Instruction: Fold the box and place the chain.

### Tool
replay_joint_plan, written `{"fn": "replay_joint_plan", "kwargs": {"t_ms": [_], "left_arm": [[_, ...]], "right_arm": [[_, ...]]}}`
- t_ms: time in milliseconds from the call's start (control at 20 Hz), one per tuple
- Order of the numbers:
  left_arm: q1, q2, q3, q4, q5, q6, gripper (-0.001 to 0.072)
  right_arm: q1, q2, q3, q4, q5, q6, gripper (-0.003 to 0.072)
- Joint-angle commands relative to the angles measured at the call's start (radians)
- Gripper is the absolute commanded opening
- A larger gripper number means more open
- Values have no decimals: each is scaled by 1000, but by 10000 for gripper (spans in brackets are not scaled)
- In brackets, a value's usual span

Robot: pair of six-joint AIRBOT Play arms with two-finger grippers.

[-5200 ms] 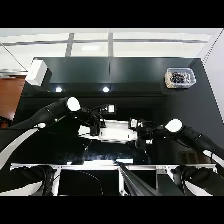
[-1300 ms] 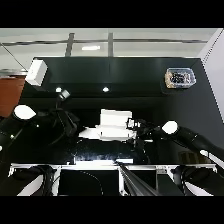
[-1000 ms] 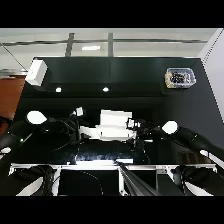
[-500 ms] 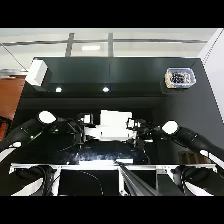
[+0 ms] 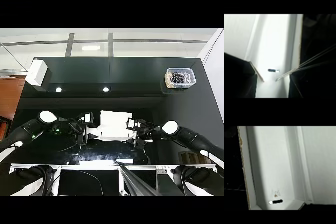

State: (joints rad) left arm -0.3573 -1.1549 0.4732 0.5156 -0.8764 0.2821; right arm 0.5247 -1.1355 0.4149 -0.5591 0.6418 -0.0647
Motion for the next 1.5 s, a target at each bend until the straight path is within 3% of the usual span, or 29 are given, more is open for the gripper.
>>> {"fn": "replay_joint_plan", "kwargs": {"t_ms": [0,50,150,300,850,1050,1450], "left_arm": [[-13,-1,2,17,-22,-1,402],[-19,-1,5,19,-22,-1,345],[-31,-1,9,18,-6,0,330],[-42,-1,10,23,41,0,329],[-61,-1,32,85,35,-1,337],[-61,-1,32,87,35,-1,418],[-69,-1,31,134,69,3,429]], "right_arm": [[1,-1,-1,0,0,0,485],[1,-1,-1,0,0,0,485],[1,-1,-1,0,0,0,486],[1,-1,-1,0,0,0,485],[1,-1,-1,0,0,0,485],[1,-1,-1,0,0,0,485],[1,-1,-1,0,0,0,485]]}}
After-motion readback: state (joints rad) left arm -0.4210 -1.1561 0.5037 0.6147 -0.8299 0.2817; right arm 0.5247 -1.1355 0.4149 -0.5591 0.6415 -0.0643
